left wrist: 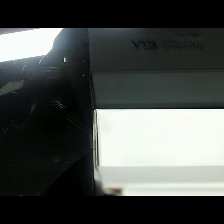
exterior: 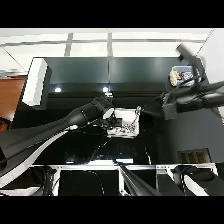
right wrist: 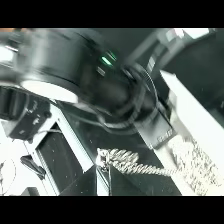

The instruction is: Fold the box and place the chain.

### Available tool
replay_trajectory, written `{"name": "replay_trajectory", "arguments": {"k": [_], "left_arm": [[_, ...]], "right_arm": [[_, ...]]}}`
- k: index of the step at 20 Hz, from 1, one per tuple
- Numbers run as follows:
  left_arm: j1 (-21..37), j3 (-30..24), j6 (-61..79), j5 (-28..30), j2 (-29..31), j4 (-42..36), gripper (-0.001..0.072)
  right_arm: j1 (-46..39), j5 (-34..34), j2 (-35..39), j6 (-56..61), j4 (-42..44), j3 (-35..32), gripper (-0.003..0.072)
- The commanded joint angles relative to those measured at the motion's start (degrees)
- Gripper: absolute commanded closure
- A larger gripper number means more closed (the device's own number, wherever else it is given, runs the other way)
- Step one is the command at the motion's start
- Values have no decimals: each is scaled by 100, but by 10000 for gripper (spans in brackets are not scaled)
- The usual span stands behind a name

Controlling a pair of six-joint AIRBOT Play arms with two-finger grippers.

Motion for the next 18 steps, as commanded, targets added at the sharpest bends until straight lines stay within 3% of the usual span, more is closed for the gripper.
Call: {"name": "replay_trajectory", "arguments": {"k": [1,4,7,8,9,10,13,15,18], "left_arm": [[2,-2,2,2,0,0,683],[2,-2,2,20,0,0,683],[0,-2,2,20,0,0,683],[0,-2,2,22,0,0,683],[2,-2,2,22,0,0,683],[0,-2,2,22,0,-2,683],[0,-2,2,46,0,0,683],[0,-2,2,46,0,0,683],[0,-2,0,90,0,-2,683]], "right_arm": [[210,-933,-4,-46,92,-1058,666],[658,-2280,-15,-46,157,-1801,666],[822,-2636,-168,2,155,-2061,663],[815,-2629,-199,2,136,-2061,579],[767,-2601,-195,0,55,-2041,365],[612,-2400,-195,0,-125,-1954,318],[-278,-1641,-192,-2,-966,-1622,319],[-909,-1681,-192,-2,-1606,-1604,319],[-1421,-1919,-195,-81,-1703,-1606,318]]}}
